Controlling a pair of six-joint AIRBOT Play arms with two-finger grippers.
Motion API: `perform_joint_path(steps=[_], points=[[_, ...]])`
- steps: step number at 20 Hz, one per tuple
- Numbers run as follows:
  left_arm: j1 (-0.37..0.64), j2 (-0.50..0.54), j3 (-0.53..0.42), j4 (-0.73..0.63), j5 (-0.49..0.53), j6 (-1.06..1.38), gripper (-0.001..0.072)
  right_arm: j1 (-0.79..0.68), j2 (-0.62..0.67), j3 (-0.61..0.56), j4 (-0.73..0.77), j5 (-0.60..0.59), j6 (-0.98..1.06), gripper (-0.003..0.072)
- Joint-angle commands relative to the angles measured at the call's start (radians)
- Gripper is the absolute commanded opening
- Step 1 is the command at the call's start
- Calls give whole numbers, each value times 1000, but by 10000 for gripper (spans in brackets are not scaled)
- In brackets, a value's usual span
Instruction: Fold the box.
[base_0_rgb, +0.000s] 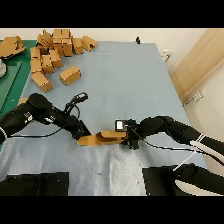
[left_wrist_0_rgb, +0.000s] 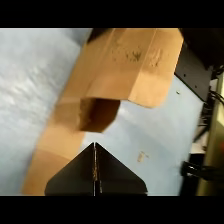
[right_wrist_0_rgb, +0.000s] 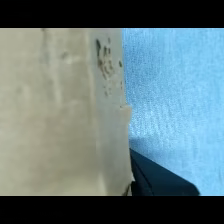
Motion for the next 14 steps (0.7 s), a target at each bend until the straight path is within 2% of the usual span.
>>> perform_joint_path(steps=[1, 4, 6, 11, 14], points=[[-80, 1, -1, 61, -42, -183, 9, 0, 1, 0, -1, 0, 0, 529], [-153, 1, -1, 61, 19, -183, 10, 0, 0, 0, -1, 0, 0, 529], [-179, 1, 0, 59, 43, -184, 10, 0, 0, 0, -1, 0, 0, 605], [-185, 1, 0, 0, 43, -183, 10, 0, 0, 0, -4, 0, 0, 604], [-185, 1, 0, -99, 49, -175, 10, 0, -1, 0, -4, 0, 0, 599]])
